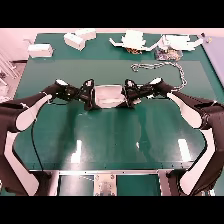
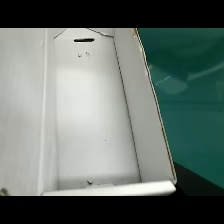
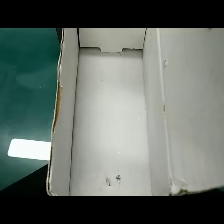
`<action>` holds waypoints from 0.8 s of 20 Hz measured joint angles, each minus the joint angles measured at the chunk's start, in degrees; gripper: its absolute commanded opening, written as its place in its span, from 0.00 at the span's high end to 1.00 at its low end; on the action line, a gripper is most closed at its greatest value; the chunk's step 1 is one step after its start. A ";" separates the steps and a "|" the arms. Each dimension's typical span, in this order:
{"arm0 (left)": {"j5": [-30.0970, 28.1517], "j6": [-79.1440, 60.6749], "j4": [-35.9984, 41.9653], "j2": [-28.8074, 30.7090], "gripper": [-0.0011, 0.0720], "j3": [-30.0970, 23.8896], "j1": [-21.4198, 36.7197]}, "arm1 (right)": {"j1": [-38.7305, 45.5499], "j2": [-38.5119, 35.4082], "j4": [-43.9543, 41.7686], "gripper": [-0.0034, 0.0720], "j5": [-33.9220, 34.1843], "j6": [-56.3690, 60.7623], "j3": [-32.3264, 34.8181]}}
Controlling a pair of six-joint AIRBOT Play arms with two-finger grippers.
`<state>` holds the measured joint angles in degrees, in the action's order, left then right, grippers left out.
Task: Fold the box and place the chain.
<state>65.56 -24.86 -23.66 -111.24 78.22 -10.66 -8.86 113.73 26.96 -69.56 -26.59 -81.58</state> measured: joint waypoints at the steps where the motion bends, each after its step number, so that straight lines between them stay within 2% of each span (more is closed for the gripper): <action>1: -0.26 0.13 -0.24 0.00 0.01 0.20 -0.02 | 0.00 0.00 -0.02 0.18 0.11 0.02 0.00; 4: -1.09 0.42 -0.61 0.00 0.01 0.59 -0.02 | 0.00 0.00 -0.02 0.18 0.11 0.04 0.00; 6: -1.44 0.63 -0.76 0.00 0.18 0.70 -0.07 | 0.02 0.00 0.00 0.19 0.09 0.04 0.00; 8: -1.44 0.70 -0.94 0.04 0.18 0.76 -0.07 | 0.04 0.00 0.00 0.18 0.04 0.04 0.00; 9: -1.42 0.79 -1.03 0.04 0.28 0.76 -0.09 | 0.04 0.00 0.00 0.19 0.02 0.04 0.00; 10: -1.33 0.83 -1.14 0.04 0.32 0.76 -0.11 | 0.04 0.00 0.02 0.19 -0.11 0.04 0.00; 16: -0.70 0.74 -1.57 0.04 0.31 0.79 -0.13 | 0.04 0.00 0.09 0.19 -0.31 0.02 0.00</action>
